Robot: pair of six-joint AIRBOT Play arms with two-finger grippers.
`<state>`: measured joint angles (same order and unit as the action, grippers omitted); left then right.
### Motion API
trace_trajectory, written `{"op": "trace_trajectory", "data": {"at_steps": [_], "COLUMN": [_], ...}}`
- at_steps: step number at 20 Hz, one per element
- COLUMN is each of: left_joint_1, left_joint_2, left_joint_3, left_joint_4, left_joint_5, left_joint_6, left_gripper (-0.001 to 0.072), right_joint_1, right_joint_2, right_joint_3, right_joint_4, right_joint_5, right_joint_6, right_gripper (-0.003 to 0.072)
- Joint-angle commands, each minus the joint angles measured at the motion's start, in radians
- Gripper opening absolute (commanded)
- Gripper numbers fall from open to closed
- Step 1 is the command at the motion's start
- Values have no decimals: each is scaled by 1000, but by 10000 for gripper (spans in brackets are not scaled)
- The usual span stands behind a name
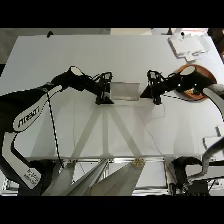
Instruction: Fold the box and place the chain.
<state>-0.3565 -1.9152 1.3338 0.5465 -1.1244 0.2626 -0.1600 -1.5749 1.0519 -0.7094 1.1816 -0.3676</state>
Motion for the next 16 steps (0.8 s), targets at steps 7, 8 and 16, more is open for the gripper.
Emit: {"op": "trace_trajectory", "data": {"at_steps": [7,8,16], "left_joint_1": [-1,-1,-1], "left_joint_2": [0,0,0], "left_joint_3": [0,0,0], "left_joint_4": [0,0,0], "left_joint_5": [-1,-1,-1], "left_joint_6": [0,0,0], "left_gripper": [460,460,459], "right_joint_1": [15,29,78], "right_joint_2": [143,132,-37], "right_joint_3": [1,1,1], "right_joint_4": [237,224,163], "right_joint_5": [-55,-109,-377], "right_joint_6": [74,100,188], "right_gripper": [5,5,6]}}
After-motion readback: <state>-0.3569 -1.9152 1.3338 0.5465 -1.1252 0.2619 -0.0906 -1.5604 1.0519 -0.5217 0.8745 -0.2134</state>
